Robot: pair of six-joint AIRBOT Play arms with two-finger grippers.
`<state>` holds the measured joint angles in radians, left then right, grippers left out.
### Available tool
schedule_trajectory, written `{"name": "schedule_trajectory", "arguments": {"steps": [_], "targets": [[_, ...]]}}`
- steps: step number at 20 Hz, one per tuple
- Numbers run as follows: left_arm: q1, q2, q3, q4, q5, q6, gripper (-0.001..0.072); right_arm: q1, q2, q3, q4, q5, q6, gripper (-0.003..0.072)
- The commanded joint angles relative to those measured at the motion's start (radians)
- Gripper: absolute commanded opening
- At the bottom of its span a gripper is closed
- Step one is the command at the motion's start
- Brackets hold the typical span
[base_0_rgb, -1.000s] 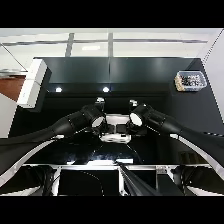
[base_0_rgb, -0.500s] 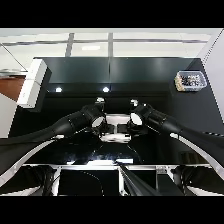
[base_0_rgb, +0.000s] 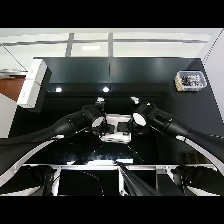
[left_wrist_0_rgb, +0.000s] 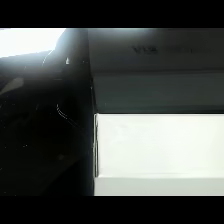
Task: Fold the box and place the chain.
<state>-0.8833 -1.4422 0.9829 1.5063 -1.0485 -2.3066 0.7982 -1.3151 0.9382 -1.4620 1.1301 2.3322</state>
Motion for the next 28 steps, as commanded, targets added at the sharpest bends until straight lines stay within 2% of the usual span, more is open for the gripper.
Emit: {"name": "schedule_trajectory", "arguments": {"steps": [1,6,9,11,12,13,14,18,19,24,28], "targets": [[0.0,0.0,0.0,-0.001,-0.003,-0.001,0.0031,-0.001,0.082,0.001,-0.024,0.049,-0.052,0.039],[0.0,0.0,0.0,-0.001,-0.004,-0.001,0.0032,-0.065,0.335,0.001,-0.147,0.171,-0.12,0.039],[0.0,0.0,0.0,-0.008,-0.002,-0.002,0.0032,-0.17,0.474,0.0,-0.406,0.222,-0.125,0.0389],[0.0,0.0,0.0,-0.008,-0.003,-0.002,0.0032,-0.283,0.499,0.0,-0.586,0.224,-0.158,0.0389],[0.0,0.0,0.0,-0.008,-0.003,-0.002,0.0032,-0.354,0.493,-0.004,-0.619,0.193,-0.182,0.0398],[0.0,0.0,0.0,-0.008,-0.003,-0.002,0.0032,-0.433,0.483,-0.01,-0.608,0.146,-0.206,0.0694],[0.0,0.0,0.0,-0.008,-0.004,-0.002,0.0032,-0.523,0.465,-0.013,-0.568,0.086,-0.251,0.0719],[0.0,0.0,0.0,-0.008,-0.005,-0.002,0.0032,-0.82,0.34,0.005,-0.4,-0.191,-0.292,0.0719],[0.0,0.0,0.0,-0.008,-0.005,-0.002,0.0032,-0.869,0.292,0.032,-0.362,-0.221,-0.298,0.0719],[0.0,0.0,0.0,-0.035,-0.005,-0.002,0.0032,-1.008,-0.044,0.288,-0.167,-0.206,-0.414,0.0718],[0.0,0.0,0.0,-0.052,-0.004,-0.001,0.0032,-1.027,-0.264,0.494,-0.173,-0.145,-0.391,0.0708]]}}
